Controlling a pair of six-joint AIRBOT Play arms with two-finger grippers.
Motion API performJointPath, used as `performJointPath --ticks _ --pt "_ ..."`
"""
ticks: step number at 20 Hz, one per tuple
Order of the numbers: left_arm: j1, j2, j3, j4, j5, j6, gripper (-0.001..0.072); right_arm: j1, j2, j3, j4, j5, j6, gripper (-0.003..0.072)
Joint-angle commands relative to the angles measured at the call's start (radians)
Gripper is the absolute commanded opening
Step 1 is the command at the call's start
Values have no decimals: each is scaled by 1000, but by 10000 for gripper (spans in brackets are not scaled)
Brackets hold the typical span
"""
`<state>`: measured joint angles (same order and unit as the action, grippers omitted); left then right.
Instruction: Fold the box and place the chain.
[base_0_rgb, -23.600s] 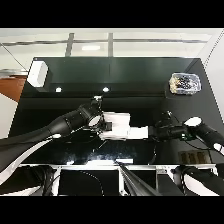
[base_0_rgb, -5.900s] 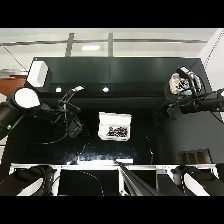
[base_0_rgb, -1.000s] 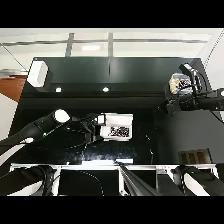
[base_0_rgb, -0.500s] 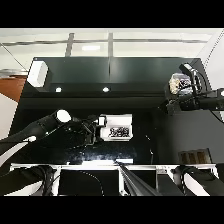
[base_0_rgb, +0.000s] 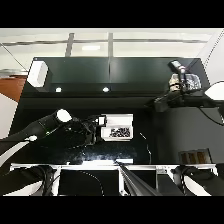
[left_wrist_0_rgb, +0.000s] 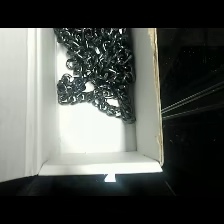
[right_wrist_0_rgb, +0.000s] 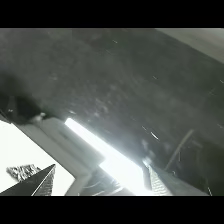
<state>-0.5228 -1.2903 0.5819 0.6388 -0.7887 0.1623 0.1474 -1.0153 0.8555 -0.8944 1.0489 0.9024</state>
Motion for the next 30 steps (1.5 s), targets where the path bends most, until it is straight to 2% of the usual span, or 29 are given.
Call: performJointPath --ticks 1,4,7,11,14,21,27,30 --pt "0 0 0 3 0 -1 391 139 -97 0 16 -131 34 708" --pt "0 0 0 3 0 -1 391 192 -174 0 111 -129 -27 708" --pt "0 0 0 3 0 -1 391 191 -177 1 159 11 -174 708" --pt "0 0 0 3 0 -1 391 191 -176 1 119 173 -264 708" --pt "0 -1 0 3 0 -1 391 200 -177 0 111 241 -321 708" --pt "0 -1 0 3 0 -1 391 278 -177 0 18 96 -493 708" --pt "0 -1 0 3 0 -1 391 318 -177 0 -31 110 -488 707" --pt "0 -1 0 3 0 -1 391 333 -151 0 -55 134 -395 706"
